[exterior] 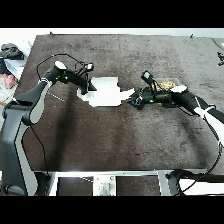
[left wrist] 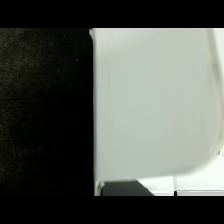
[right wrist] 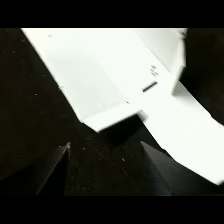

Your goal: Fold the box and place the chain.

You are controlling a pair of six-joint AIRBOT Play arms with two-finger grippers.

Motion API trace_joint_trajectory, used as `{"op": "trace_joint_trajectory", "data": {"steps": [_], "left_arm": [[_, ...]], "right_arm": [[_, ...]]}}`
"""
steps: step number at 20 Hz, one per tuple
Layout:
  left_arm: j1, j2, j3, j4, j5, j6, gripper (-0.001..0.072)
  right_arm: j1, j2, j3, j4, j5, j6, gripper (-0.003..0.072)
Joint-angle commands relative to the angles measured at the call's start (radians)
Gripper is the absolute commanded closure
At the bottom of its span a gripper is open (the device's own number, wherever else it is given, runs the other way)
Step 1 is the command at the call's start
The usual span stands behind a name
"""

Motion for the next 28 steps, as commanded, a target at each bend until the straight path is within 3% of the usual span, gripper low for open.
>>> {"op": "trace_joint_trajectory", "data": {"steps": [1,13,22,28], "left_arm": [[-0.001,-0.002,0.0,0.01,0.0,0.0,0.0703],[0.0,-0.002,0.0,0.038,-0.048,-0.034,0.0698],[0.0,-0.002,0.0,0.032,-0.048,-0.033,0.0697],[0.0,-0.002,0.0,0.032,-0.048,-0.032,0.0697]], "right_arm": [[0.061,0.0,0.0,-0.008,-0.049,-0.128,0.018],[0.171,-0.05,0.004,-0.018,-0.162,-0.424,0.0179],[0.221,-0.143,0.083,-0.11,-0.187,-0.394,0.018],[0.233,-0.145,0.083,-0.13,-0.303,-0.386,0.0189]]}}
